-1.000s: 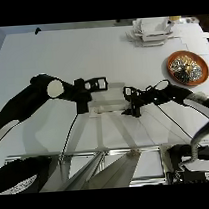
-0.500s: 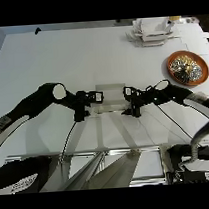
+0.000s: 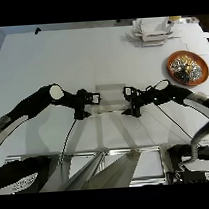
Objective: Fold the box and place the chain.
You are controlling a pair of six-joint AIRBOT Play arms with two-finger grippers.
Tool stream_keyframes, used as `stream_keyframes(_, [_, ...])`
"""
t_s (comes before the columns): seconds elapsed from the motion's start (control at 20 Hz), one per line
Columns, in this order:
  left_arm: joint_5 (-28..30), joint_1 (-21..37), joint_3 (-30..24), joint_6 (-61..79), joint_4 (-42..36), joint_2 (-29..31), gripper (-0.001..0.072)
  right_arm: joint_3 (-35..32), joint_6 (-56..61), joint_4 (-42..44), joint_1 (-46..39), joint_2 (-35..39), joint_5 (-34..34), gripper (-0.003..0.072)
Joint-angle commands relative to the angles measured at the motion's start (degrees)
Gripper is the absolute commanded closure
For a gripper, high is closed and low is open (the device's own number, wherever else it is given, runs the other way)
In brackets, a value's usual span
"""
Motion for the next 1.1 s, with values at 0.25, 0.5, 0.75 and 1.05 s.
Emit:
stream_keyframes(0.25, [-2.12,-1.7,-1.18,1.49,-2.25,-1.16,0.0087,-0.02,0.02,0.02,-0.04,0.04,0.04,0.0346])
stream_keyframes(0.5, [1.01,-2.21,-1.16,1.7,-3.39,-1.44,0.0308,-0.02,0.02,0.02,-0.04,0.04,0.02,0.0346])
stream_keyframes(0.75, [4.48,-2.25,-1.16,1.7,-3.78,-1.44,0.034,-0.02,0.02,0.02,-0.04,0.04,0.02,0.0346])
stream_keyframes(1.05, [5.44,-2.21,-1.16,1.7,-3.72,-1.44,0.0396,-0.02,0.02,0.02,-0.04,0.04,0.02,0.0346])
